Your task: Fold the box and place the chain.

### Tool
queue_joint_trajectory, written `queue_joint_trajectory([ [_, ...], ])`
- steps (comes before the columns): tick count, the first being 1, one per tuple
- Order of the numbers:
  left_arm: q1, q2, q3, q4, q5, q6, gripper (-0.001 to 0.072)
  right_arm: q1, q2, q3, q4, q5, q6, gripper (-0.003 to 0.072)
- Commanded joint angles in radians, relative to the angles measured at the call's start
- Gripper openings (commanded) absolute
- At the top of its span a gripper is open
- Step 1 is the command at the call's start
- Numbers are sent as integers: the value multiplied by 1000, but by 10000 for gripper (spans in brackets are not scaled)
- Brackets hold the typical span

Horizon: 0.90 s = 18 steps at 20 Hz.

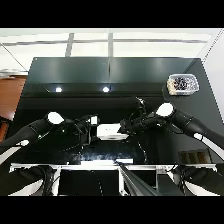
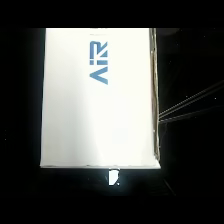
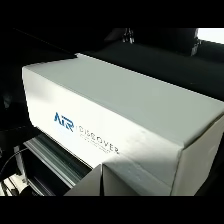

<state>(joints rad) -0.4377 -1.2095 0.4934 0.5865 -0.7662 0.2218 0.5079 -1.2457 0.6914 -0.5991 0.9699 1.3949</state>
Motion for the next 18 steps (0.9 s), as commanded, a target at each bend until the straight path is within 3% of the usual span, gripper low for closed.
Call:
queue_joint_trajectory([
  [1, 0, 0, 0, 0, 0, 0, 404, 1, -1, 0, -14, -6, 1, 28],
  [7, 0, 0, 0, 0, 0, 0, 405, 1, -5, 0, -25, -8, 5, 28],
  [12, 0, 0, 0, 0, 0, 0, 405, -18, 19, 37, 87, 65, -101, 28],
  [16, 0, 0, 0, -1, 0, -1, 405, -130, 101, 101, 49, 110, -120, 28],
  [18, 2, 2, 0, 1, 0, -32, 440, -213, 153, 109, 45, 127, -120, 28],
])
